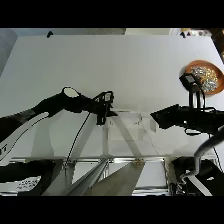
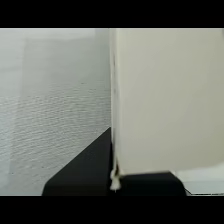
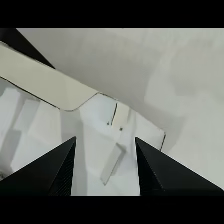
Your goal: Fold the box and place the chain.
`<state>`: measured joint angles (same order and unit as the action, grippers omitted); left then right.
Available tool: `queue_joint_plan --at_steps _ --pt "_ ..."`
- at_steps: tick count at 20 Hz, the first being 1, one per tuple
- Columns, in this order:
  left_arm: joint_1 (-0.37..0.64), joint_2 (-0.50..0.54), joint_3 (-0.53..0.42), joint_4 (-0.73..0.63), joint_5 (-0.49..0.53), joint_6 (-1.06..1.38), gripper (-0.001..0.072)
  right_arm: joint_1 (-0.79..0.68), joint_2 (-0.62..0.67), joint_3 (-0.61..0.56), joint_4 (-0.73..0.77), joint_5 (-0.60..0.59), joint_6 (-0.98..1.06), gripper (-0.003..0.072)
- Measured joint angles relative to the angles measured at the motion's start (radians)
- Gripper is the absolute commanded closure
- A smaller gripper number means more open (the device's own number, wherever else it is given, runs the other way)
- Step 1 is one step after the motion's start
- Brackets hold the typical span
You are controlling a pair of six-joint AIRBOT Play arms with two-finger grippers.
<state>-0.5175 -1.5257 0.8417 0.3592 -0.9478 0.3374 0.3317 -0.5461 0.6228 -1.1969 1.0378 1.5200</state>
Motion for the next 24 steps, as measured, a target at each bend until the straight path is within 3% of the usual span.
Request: queue_joint_plan --at_steps 6,24 --pt "-0.001 -0.046 0.026 0.031 0.008 -0.032 0.0709 0.000 0.000 0.000 0.000 -0.001 -0.002 0.0273" --pt "-0.001 -0.057 0.029 0.037 0.067 -0.054 0.0709 0.000 0.000 0.000 -0.011 -0.003 -0.003 0.0273"
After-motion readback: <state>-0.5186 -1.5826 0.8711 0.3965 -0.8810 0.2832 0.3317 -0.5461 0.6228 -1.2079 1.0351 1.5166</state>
